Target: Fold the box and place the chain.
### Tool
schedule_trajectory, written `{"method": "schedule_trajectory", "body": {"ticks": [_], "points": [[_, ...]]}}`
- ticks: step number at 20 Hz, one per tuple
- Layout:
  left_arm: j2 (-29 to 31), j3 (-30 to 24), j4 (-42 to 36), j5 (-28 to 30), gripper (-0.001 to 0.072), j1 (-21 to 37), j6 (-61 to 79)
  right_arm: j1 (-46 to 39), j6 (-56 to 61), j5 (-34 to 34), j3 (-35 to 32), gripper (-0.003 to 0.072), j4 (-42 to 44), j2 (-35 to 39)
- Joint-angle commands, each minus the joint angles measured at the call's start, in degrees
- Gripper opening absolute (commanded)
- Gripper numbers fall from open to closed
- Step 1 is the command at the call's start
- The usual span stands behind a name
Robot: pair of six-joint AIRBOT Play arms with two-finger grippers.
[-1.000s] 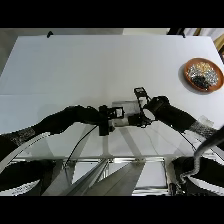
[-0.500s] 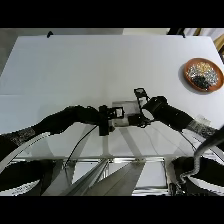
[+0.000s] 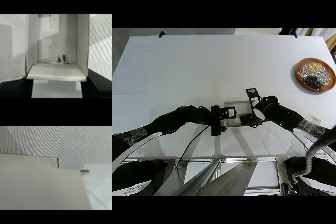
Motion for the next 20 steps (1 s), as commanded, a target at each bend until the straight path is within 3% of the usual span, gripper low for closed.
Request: {"method": "schedule_trajectory", "body": {"ticks": [1,5,6,8,17,20], "points": [[-0.02,0.02,0.00,0.00,0.0211,-0.04,0.02,0.07,-0.11,0.04,-0.04,0.0021,0.07,-0.68],[-0.02,0.02,0.00,0.00,0.0211,-0.04,0.02,0.07,-0.11,0.04,-0.02,0.0099,0.07,-0.66],[-0.02,0.02,0.00,0.02,0.0211,-0.04,0.02,0.07,-0.15,0.15,-0.02,0.0205,0.07,-0.55],[-0.02,0.02,0.00,0.00,0.0211,-0.04,0.02,0.07,-0.87,0.46,-0.02,0.0291,0.04,-0.04],[0.00,0.02,0.00,0.00,0.0211,-0.04,0.02,0.04,-3.34,0.70,-0.02,0.0298,-3.69,9.70],[0.00,0.02,0.00,0.00,0.0211,-0.04,0.02,0.04,-4.72,4.20,0.00,0.0298,-5.22,11.85]]}}
